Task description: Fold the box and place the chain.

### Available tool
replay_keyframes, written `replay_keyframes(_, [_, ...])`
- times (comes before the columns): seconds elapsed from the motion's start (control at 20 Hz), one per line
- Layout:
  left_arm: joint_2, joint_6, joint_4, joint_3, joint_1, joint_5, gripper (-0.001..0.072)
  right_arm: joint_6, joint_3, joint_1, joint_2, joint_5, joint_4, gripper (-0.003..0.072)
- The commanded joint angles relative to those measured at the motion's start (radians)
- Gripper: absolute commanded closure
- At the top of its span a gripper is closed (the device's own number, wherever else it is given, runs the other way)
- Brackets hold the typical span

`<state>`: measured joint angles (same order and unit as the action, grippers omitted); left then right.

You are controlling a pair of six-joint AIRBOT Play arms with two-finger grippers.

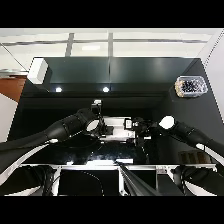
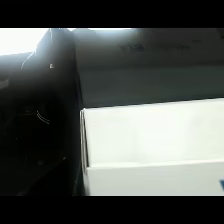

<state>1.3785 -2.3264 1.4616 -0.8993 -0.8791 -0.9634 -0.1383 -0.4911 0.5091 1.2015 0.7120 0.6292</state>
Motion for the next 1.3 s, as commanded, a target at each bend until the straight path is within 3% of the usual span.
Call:
replay_keyframes(0.0, [0.003,-0.017,-0.004,-0.001,-0.001,0.019,0.0483,0.0,0.0,0.0,0.0,0.001,0.0,0.0213])
replay_keyframes(0.05, [0.005,-0.019,-0.004,-0.001,-0.001,0.019,0.0494,0.0,0.0,0.0,0.0,0.001,0.0,0.0213])
replay_keyframes(0.1, [0.006,-0.022,-0.004,-0.001,-0.002,0.019,0.0552,0.0,0.0,0.0,0.0,0.001,0.0,0.0213])
replay_keyframes(0.2, [0.009,-0.041,-0.003,-0.002,-0.001,0.02,0.0553,0.0,0.0,0.0,0.0,0.001,0.0,0.0213])
replay_keyframes(0.3, [0.013,-0.04,-0.003,-0.005,-0.002,0.016,0.0668,0.0,0.0,0.0,0.0,0.001,-0.001,0.0213])
replay_keyframes(0.5, [0.013,-0.038,-0.003,-0.005,-0.001,0.002,0.0681,0.0,0.0,0.0,0.0,0.001,0.0,0.0213])
replay_keyframes(0.55, [0.013,-0.038,-0.003,-0.005,-0.001,-0.006,0.0668,0.0,0.0,0.0,0.0,0.001,0.0,0.0213])
replay_keyframes(0.6, [0.013,-0.038,-0.003,-0.007,-0.001,-0.016,0.0541,0.0,0.0,0.0,0.0,0.001,0.0,0.0214])
replay_keyframes(0.65, [0.013,-0.038,0.0,-0.011,-0.001,-0.023,0.0353,0.0,0.0,0.0,0.0,0.001,0.0,0.0214])
replay_keyframes(0.7, [0.013,-0.038,0.002,-0.016,-0.001,-0.027,0.0264,0.0,0.0,0.0,0.0,0.001,0.0,0.0213])
replay_keyframes(1.0, [0.015,-0.038,0.031,-0.031,-0.001,-0.037,0.0265,0.0,0.0,0.0,0.0,0.001,0.0,0.0213])
replay_keyframes(1.05, [0.016,-0.039,0.036,-0.031,-0.001,-0.04,0.0269,0.0,0.0,0.0,0.0,0.001,0.0,0.0213])
replay_keyframes(1.15, [0.017,-0.039,0.045,-0.031,-0.001,-0.043,0.0485,0.0,0.0,0.0,0.0,0.001,0.0,0.0213])
replay_keyframes(1.2, [0.017,-0.038,0.045,-0.031,-0.001,-0.042,0.0494,0.0,0.0,0.0,0.0,0.001,0.0,0.0213])
replay_keyframes(1.25, [0.017,-0.037,0.045,-0.031,-0.001,-0.042,0.0588,0.0,0.0,0.0,0.0,0.001,0.0,0.0213])
